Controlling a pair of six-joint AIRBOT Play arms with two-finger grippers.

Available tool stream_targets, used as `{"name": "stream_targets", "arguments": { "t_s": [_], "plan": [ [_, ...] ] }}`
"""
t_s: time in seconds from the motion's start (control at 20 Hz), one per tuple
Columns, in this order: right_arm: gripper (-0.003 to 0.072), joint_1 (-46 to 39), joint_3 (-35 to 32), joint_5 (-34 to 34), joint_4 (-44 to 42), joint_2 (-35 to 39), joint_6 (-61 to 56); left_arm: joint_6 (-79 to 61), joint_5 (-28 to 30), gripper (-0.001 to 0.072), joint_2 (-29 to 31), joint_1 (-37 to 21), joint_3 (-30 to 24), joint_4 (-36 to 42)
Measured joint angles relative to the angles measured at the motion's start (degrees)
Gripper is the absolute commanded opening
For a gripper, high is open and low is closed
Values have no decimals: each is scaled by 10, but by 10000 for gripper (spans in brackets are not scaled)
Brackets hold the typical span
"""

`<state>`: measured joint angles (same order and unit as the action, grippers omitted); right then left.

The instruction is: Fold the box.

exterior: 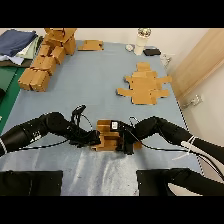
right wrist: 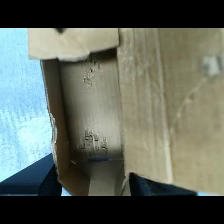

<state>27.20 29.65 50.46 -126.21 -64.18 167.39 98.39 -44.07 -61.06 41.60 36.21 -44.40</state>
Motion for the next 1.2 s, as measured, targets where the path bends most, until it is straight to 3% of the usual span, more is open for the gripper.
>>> {"name": "stream_targets", "arguments": {
  "t_s": [0.65, 1.2],
  "plan": [
    [470, 0, 0, 0, 0, 0, 0, 153, 22, 476, -26, 72, 48, -158],
    [470, 0, 0, 0, 0, 0, 0, 250, -11, 475, -71, 119, 99, -266]
  ]
}}
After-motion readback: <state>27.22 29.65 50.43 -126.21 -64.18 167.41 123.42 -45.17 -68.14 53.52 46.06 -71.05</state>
